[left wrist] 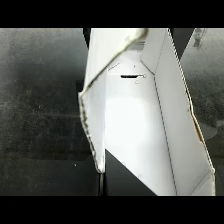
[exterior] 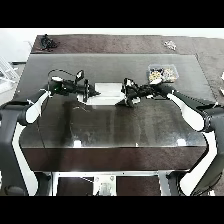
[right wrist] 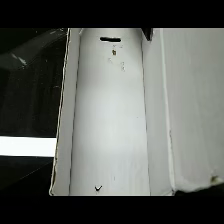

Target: Fold the box and place the chain.

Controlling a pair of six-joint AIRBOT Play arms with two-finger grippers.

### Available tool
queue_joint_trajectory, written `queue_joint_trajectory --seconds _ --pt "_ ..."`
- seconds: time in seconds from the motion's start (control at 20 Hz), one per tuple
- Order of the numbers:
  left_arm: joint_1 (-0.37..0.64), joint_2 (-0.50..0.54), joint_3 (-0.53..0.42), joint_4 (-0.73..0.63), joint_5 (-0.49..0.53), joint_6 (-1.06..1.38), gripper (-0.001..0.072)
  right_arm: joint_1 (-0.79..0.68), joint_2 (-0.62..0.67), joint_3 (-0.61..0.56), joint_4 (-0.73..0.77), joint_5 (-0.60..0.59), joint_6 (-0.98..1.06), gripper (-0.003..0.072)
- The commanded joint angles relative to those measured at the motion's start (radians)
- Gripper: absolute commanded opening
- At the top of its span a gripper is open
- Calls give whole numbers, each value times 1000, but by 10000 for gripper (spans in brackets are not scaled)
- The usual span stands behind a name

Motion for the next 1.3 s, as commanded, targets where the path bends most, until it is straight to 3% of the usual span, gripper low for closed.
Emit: queue_joint_trajectory --seconds 0.0,1.25 --pt "0 0 0 0 0 0 21 0 -1 1 0 0 0 588" --pt "0 0 0 0 -3 -46 22 1 -1 1 0 0 0 588"
